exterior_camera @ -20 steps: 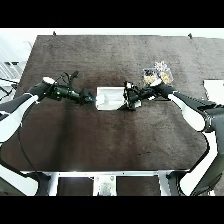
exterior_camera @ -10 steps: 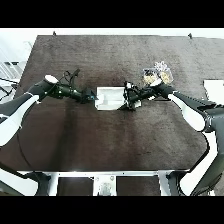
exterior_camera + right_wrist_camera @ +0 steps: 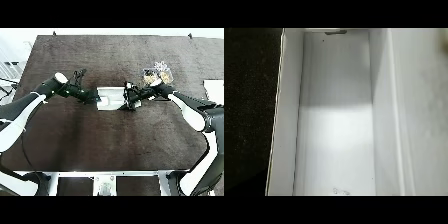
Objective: Fold the box and place the chain.
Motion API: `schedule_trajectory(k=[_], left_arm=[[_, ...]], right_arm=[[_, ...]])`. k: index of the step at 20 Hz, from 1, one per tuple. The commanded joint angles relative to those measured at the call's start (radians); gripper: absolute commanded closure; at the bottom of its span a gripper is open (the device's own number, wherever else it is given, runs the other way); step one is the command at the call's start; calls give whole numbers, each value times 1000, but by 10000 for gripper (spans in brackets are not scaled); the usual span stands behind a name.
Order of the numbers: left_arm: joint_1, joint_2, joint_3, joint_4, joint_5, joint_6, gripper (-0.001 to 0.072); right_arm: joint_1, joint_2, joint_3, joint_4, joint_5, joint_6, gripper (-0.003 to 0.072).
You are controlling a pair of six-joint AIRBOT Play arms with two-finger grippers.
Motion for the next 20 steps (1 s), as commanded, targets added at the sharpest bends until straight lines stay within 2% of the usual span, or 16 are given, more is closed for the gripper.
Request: schedule_trajectory(k=[1, 6, 8, 15, 20], left_arm=[[-30, 6, 5, 70, 40, -79, 347], [-109, 13, 75, 338, 92, -283, 347], [-130, 13, 105, 398, 91, -329, 347], [-159, 13, 106, 481, 84, -425, 347], [-169, 10, 106, 479, 70, -439, 346]], right_arm=[[0, 0, 0, 0, 0, 0, 101], [0, 0, 0, 0, 0, 0, 101], [0, 0, 0, 0, 0, 0, 101], [0, 0, 0, 0, 0, 0, 101], [0, 0, 0, 0, 0, 0, 101]])
